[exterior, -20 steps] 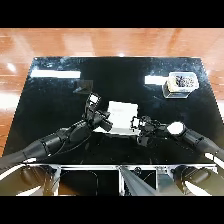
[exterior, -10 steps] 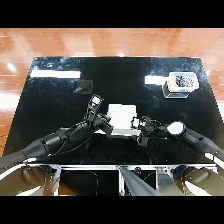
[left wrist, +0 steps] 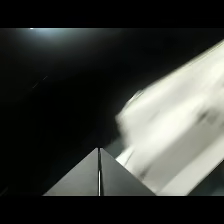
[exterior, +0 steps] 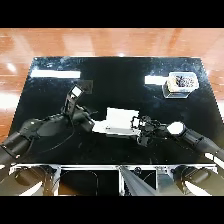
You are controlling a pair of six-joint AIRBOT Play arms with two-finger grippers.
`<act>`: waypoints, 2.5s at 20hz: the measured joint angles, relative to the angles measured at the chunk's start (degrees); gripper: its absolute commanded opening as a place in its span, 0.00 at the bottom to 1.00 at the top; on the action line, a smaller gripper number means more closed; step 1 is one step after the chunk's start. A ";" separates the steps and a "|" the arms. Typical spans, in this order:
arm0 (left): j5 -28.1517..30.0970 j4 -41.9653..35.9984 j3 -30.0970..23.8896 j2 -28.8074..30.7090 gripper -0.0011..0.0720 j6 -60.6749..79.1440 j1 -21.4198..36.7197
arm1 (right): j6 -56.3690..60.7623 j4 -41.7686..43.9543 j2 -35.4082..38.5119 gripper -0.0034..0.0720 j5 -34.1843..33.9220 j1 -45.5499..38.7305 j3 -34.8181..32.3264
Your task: Fold the box and place the chain.
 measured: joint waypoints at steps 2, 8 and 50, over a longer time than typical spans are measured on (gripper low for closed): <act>8.02 2.58 0.00 -0.02 0.87 9.16 1.60 | 0.00 -0.07 0.00 0.87 0.04 0.07 0.00; 11.21 8.11 -0.02 -4.28 0.87 25.38 0.09 | 0.00 -0.37 -0.04 0.87 0.04 0.13 0.00; 12.37 -6.84 6.67 -21.09 0.49 36.02 -3.21 | 0.00 -0.44 -0.04 0.87 0.07 0.11 0.00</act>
